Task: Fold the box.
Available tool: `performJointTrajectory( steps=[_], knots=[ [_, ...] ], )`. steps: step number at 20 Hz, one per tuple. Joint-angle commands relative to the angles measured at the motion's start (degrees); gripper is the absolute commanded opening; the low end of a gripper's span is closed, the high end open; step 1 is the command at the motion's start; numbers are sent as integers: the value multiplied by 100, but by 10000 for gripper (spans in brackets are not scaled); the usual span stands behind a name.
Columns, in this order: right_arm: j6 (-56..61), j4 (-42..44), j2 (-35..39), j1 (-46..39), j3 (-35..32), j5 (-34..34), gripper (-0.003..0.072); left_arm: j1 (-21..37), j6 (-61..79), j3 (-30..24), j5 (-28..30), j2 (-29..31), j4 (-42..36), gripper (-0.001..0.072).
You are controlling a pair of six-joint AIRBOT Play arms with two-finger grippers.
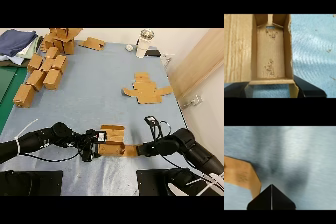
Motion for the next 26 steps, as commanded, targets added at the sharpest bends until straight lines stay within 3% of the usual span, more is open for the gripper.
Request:
performJointTrajectory(
  steps=[1,9,14,15,16,21,22,26],
  knots=[
    [-334,1005,-186,-28,-203,717,4,2,4,4,0,0,2,310],
    [-461,1445,-68,-28,-201,774,4,2,4,4,0,0,2,310],
    [-385,1731,682,-28,-201,728,5,2,4,4,0,0,2,310],
    [-387,1849,804,-28,-201,713,56,2,4,4,0,0,2,310],
    [-387,1965,907,-28,-199,719,192,2,2,4,0,0,2,310],
    [-389,2164,901,-28,-120,664,268,2,2,4,0,0,2,311],
    [-391,2295,811,-28,-120,667,419,2,4,4,0,0,2,310],
    [-411,2380,348,109,-70,748,418,2,4,4,0,0,2,310]
  ],
)
